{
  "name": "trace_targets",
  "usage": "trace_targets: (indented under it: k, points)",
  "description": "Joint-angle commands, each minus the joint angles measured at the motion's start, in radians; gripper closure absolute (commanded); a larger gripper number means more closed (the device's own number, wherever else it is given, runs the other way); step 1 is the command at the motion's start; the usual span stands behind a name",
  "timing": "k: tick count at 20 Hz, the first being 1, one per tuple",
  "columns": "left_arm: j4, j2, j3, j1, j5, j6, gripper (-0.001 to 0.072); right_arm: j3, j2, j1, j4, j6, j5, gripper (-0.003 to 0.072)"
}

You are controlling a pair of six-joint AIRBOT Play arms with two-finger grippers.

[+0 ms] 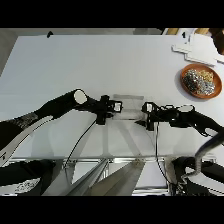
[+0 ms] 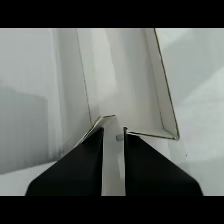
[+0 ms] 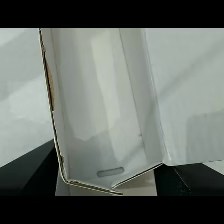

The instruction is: Fold the box and place the chain.

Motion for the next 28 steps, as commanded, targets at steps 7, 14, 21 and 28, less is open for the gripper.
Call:
trace_targets:
  k: [7, 14, 21, 28]
  points:
    - [-0.04, -0.027, 0.0, -0.037, 0.018, -0.003, 0.025, 0.0, 0.0, -0.001, 0.0, 0.0, 0.001, 0.0348]
    - [0.116, 0.131, 0.0, 0.024, -0.082, -0.373, 0.0703, 0.0, 0.0, -0.001, 0.0, 0.0, 0.0, 0.0348]
    - [0.446, 0.271, -0.007, 0.209, -0.143, -1.478, 0.0707, 0.0, 0.0, -0.001, 0.0, 0.0, 0.001, 0.0348]
    - [0.245, 0.082, -0.067, 0.229, -0.146, -1.672, 0.0705, 0.0, 0.0, 0.0, 0.0, 0.0, 0.001, 0.0348]
